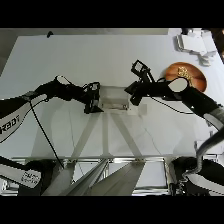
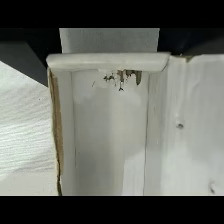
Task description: Fold the box and place the chain.
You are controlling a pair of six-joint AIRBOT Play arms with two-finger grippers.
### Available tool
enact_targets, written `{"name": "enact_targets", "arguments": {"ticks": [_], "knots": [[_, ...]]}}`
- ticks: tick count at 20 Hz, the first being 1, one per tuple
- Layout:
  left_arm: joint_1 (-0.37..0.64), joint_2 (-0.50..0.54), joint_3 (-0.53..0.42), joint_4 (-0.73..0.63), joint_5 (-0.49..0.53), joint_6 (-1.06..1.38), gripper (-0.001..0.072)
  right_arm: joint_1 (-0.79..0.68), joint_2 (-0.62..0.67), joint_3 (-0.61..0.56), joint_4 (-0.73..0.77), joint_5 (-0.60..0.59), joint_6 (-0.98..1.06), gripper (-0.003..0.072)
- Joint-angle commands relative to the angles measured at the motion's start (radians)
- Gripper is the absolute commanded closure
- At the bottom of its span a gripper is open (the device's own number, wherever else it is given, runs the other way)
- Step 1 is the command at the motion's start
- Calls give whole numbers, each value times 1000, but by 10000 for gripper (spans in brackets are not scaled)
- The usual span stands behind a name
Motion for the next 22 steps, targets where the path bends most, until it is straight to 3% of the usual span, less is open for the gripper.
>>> {"name": "enact_targets", "arguments": {"ticks": [1,5,10,13,17,20,21,22], "knots": [[1,1,0,0,0,0,551,0,-103,1,32,-138,2,681],[1,1,0,0,0,0,551,0,-158,1,32,-150,2,681],[1,1,0,0,0,0,551,-1,-73,1,-3,-77,2,677],[1,1,0,0,0,0,551,-1,19,1,-176,78,2,677],[1,1,0,0,0,0,551,-1,114,1,-514,275,3,677],[1,1,0,0,0,0,551,0,84,1,-563,310,30,673],[1,1,0,0,0,0,551,0,64,1,-538,298,28,578],[1,1,0,0,0,0,551,1,43,1,-517,280,28,384]]}}
